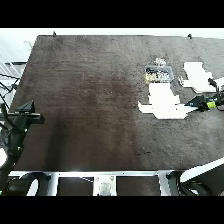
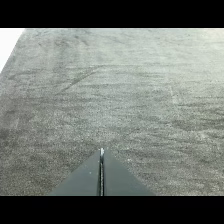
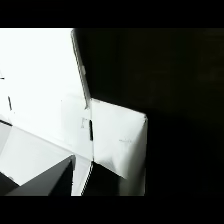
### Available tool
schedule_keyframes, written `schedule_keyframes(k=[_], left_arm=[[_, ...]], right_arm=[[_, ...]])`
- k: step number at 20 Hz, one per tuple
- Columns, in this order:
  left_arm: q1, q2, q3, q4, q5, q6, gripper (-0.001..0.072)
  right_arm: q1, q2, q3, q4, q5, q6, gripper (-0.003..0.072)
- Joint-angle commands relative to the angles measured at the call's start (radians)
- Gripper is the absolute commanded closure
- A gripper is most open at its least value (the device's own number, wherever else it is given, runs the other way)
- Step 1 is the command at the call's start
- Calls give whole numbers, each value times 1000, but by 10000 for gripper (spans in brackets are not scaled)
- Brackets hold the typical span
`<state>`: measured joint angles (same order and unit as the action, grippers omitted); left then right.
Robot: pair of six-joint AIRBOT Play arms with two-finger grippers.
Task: Fold the box and place the chain.
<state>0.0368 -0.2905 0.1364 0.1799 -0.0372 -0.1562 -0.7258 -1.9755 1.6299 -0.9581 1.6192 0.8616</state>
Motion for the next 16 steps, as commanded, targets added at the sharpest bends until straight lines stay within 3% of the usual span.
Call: schedule_keyframes(k=[1,2,4,5,9,13,16], left_arm=[[1,0,0,0,0,0,689],[1,0,0,0,0,0,689],[1,0,0,0,0,0,689],[1,0,0,0,0,0,689],[1,0,0,0,0,0,689],[1,0,0,0,0,0,689],[1,0,0,0,0,0,689]], right_arm=[[16,-48,0,16,62,-9,265],[16,-58,0,27,68,-24,333],[16,-60,-2,85,85,-70,632],[16,-58,-3,109,103,-77,675],[31,31,-142,195,97,-87,677],[106,219,-442,385,-91,-113,677],[246,348,-653,555,-210,-140,677]])
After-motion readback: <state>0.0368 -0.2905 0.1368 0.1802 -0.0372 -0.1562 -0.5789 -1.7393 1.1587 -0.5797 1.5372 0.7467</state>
